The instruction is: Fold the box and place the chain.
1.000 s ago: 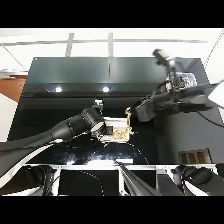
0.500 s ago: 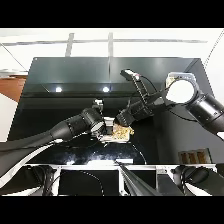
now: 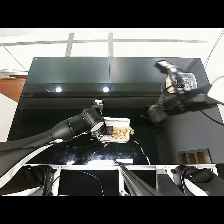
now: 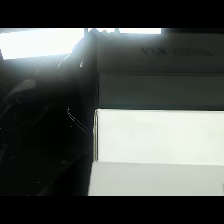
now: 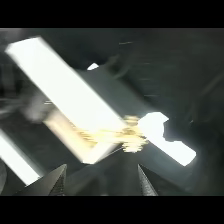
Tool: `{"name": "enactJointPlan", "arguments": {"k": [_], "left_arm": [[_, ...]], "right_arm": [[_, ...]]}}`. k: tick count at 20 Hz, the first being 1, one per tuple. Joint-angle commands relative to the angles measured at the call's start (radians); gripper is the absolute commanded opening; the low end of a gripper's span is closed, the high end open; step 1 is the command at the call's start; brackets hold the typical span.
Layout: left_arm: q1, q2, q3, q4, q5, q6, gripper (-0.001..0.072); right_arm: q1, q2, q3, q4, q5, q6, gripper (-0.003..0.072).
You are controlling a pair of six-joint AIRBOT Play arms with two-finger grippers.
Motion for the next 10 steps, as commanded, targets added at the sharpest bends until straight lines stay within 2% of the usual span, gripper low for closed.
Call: {"name": "enactJointPlan", "arguments": {"k": [1, 5, 6, 7, 10], "left_arm": [[0.001, 0.0, 0.0, 0.0, 0.0, 0.0, 0.0034], [0.001, 0.0, 0.0, 0.0, 0.0, 0.0, 0.0034], [0.001, 0.0, 0.0, 0.0, 0.0, 0.0, 0.0034], [0.001, 0.0, 0.0, 0.0, 0.0, 0.0, 0.0034], [0.001, 0.0, 0.0, 0.0, 0.0, 0.0, 0.0034]], "right_arm": [[-0.137, 0.127, -0.198, -0.013, -0.148, -0.135, 0.0521], [-0.082, 0.109, -0.528, 0.06, -0.535, -0.159, 0.0525], [-0.041, 0.103, -0.574, 0.071, -0.605, -0.214, 0.0665], [0.011, 0.097, -0.602, 0.068, -0.648, -0.32, 0.0713], [0.148, 0.076, -0.621, 0.068, -0.69, -0.667, 0.0713]]}}
